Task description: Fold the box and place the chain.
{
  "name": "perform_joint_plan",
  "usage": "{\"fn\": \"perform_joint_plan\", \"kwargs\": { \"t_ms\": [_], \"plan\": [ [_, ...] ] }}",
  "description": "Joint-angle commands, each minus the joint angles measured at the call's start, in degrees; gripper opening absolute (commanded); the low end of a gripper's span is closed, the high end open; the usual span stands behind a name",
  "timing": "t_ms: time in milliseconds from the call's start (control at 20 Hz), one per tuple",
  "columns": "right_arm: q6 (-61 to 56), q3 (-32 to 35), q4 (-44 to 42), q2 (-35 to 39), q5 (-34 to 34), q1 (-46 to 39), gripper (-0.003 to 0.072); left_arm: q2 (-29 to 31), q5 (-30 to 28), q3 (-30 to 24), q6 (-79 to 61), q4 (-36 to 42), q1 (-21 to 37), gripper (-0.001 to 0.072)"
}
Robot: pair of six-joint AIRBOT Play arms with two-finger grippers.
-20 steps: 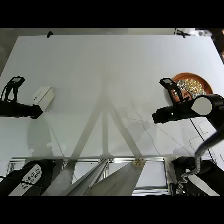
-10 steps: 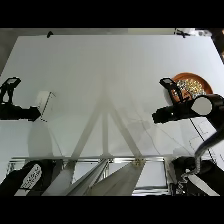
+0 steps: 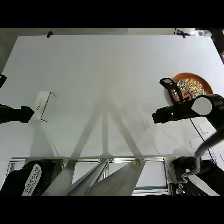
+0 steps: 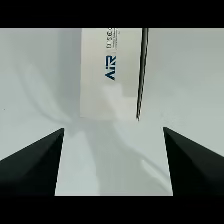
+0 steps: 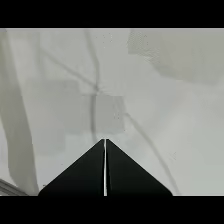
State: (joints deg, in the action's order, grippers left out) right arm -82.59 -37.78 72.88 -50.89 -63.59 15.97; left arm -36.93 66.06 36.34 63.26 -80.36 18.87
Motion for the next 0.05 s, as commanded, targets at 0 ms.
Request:
{"fn": "perform_joint_plan", "kwargs": {
  "t_ms": [0],
  "plan": [
    [0.0, 0.0, 0.0, 0.0, 0.0, 0.0, 0.0012, 0.9, 0.7, 0.0, 0.0, 0.2, 0.0, 0.0681]
  ]
}}
